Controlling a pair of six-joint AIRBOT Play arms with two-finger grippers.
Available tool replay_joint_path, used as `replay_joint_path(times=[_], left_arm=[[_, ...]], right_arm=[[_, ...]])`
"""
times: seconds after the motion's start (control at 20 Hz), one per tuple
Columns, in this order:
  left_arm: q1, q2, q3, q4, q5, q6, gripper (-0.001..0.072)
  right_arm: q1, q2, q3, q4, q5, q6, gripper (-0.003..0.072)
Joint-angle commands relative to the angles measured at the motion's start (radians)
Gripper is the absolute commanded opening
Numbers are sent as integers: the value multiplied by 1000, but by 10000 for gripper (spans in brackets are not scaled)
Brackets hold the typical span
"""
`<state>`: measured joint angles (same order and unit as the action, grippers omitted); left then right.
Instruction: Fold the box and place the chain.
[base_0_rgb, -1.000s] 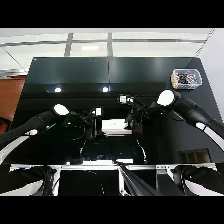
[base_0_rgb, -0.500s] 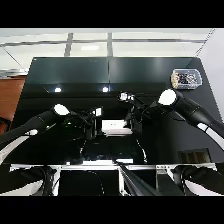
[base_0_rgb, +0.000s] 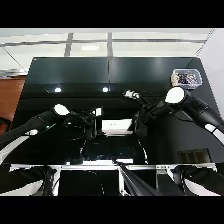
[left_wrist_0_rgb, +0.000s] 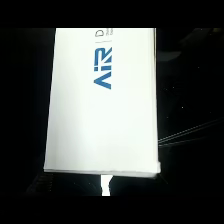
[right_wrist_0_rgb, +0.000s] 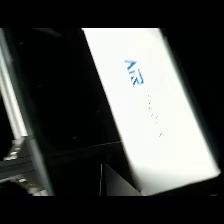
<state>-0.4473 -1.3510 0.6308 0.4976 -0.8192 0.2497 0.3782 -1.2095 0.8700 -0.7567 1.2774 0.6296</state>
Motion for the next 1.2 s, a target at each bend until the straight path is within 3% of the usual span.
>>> replay_joint_path(times=[0.0,0.1,0.2,0.7,0.9,1.15], left_arm=[[0,0,1,0,0,0,441],[0,0,1,-1,0,0,441],[0,0,1,0,0,0,441],[0,0,1,0,0,0,441],[0,0,1,0,0,0,441],[0,0,1,0,0,0,441]], right_arm=[[-95,2,-58,246,84,170,16],[-118,-10,-168,586,0,153,16],[-104,-37,-238,700,-68,153,16],[-71,-87,-259,569,-279,231,16],[-71,-88,-262,462,-285,285,16],[-71,-88,-262,437,-319,305,16]])
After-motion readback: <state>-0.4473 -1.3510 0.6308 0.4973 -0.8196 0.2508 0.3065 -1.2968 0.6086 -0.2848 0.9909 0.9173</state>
